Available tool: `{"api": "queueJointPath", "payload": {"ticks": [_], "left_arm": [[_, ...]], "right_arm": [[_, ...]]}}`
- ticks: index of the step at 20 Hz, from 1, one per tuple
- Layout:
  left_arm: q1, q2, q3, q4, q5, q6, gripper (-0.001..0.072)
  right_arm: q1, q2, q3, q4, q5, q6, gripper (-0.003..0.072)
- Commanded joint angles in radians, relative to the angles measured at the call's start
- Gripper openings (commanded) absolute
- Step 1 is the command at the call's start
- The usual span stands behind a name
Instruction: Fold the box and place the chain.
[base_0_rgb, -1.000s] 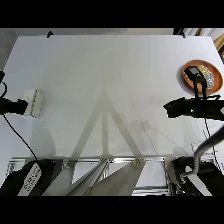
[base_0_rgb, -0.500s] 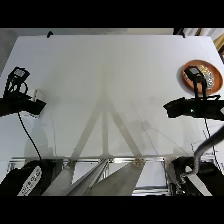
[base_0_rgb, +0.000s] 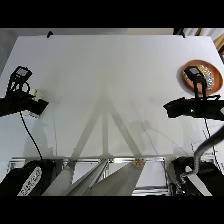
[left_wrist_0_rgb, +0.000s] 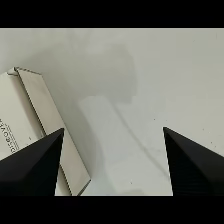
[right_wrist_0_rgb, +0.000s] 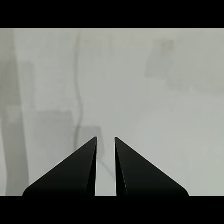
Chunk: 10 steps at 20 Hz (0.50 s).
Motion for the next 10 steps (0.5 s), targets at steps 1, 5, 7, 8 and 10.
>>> {"api": "queueJointPath", "payload": {"ticks": [1,5,7,8,10], "left_arm": [[-0.001,0.000,0.000,-0.001,0.002,0.000,0.0695],[-0.001,0.000,-0.001,0.000,0.002,0.000,0.0695],[-0.001,0.000,-0.001,0.000,-0.003,0.000,0.0692],[-0.001,0.000,-0.001,0.000,-0.006,0.000,0.0692],[-0.001,0.000,-0.001,0.000,-0.006,0.000,0.0692]], "right_arm": [[0.000,0.001,0.001,0.000,0.000,0.000,0.0136],[0.000,0.001,0.001,0.000,0.000,0.000,0.0136],[0.000,0.001,0.001,0.000,0.000,0.000,0.0136],[0.000,0.001,0.001,0.000,0.000,0.000,0.0136],[0.000,0.001,0.001,0.000,0.000,0.000,0.0136]]}}
